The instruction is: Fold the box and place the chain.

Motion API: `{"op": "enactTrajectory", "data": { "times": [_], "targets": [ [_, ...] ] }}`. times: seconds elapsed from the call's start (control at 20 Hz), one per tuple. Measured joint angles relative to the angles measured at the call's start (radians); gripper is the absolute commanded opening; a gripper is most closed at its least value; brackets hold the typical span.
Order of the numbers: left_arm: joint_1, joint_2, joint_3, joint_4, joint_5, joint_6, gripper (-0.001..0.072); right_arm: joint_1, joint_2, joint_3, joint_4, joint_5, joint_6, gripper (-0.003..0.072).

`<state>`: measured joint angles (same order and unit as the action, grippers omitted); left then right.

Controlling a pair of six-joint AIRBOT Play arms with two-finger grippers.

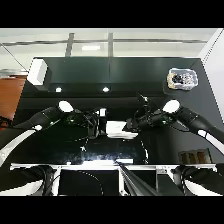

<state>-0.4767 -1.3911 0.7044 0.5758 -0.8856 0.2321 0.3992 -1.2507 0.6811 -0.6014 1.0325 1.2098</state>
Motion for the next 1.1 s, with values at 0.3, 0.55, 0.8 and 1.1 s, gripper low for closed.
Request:
{"op": "enactTrajectory", "data": {
  "times": [0.3, 0.55, 0.8, 1.1],
  "targets": [
    [0.004, 0.004, 0.0, 0.005, 0.003, -0.011, 0.0649, -0.031, 0.034, 0.02, -0.003, 0.052, -0.021, 0.0044],
    [0.04, 0.072, -0.001, 0.045, -0.013, -0.098, 0.0718, -0.187, 0.211, 0.105, 0.037, 0.173, -0.051, 0.0044],
    [0.049, 0.188, 0.031, 0.087, -0.048, -0.296, 0.0717, -0.422, 0.364, 0.14, 0.016, 0.22, -0.058, 0.0043],
    [-0.089, 0.157, 0.137, 0.137, -0.009, -0.49, 0.0695, -0.604, 0.41, 0.147, -0.022, 0.237, -0.066, 0.0043]
  ]
}}
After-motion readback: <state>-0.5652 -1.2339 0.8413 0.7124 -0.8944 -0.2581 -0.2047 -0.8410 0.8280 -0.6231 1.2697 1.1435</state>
